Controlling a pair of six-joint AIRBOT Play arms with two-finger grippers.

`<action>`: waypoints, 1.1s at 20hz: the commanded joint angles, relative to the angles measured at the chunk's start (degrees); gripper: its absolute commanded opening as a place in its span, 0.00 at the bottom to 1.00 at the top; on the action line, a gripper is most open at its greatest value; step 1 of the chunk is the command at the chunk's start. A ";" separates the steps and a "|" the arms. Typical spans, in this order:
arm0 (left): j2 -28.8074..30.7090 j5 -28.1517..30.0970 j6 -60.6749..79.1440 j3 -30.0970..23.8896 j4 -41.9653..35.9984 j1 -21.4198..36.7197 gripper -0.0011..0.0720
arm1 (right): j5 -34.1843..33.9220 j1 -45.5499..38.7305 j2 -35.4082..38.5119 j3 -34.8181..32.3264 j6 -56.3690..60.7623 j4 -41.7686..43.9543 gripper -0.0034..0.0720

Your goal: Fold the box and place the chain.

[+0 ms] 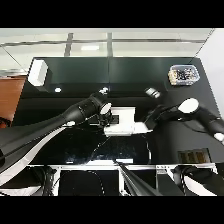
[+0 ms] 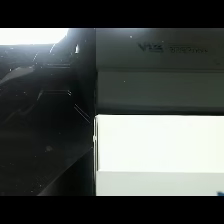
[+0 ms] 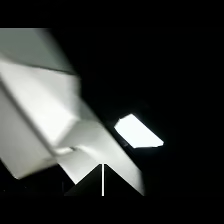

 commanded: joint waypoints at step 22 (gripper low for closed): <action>0.00 0.39 0.02 0.07 0.04 0.07 0.05 | 8.83 -7.30 -11.58 -6.82 12.98 21.90 0.08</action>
